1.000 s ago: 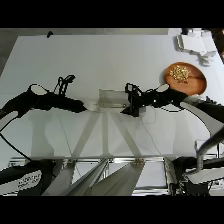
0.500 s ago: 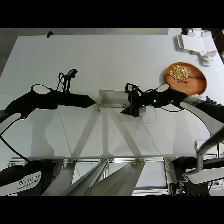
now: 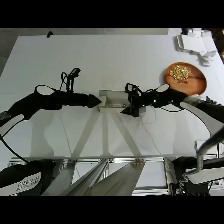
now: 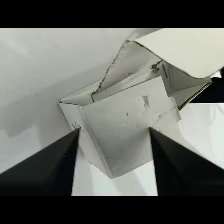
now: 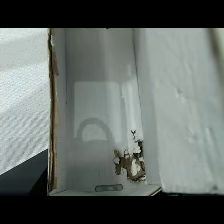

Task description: Fold the box and place the chain.

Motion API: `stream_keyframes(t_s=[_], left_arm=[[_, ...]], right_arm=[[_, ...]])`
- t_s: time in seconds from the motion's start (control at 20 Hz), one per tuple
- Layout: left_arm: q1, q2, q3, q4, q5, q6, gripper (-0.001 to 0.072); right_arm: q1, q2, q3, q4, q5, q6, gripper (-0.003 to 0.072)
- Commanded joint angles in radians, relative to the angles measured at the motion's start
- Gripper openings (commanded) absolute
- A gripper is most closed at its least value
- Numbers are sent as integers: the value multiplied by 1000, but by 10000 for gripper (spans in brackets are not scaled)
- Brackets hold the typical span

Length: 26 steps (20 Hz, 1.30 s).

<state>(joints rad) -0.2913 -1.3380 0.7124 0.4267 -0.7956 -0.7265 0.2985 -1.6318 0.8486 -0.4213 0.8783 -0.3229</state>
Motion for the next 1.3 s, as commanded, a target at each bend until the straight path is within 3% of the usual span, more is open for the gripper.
stream_keyframes(t_s=[0.0,0.4,0.7,0.85,1.05,1.15,1.25], left_arm=[[-60,0,0,63,87,0,521],[-145,-1,0,153,253,-70,508],[-210,-16,1,589,291,-538,512],[-213,-16,11,604,297,-584,523],[-213,-23,95,615,218,-585,519],[-213,-47,168,701,124,-688,434],[-216,-93,249,810,5,-890,446]], right_arm=[[0,1,1,0,0,0,399],[0,1,1,0,0,0,399],[0,1,1,0,0,0,399],[0,1,1,0,0,0,399],[0,1,1,0,0,0,399],[0,1,1,0,0,0,399],[0,1,1,0,0,0,399]])
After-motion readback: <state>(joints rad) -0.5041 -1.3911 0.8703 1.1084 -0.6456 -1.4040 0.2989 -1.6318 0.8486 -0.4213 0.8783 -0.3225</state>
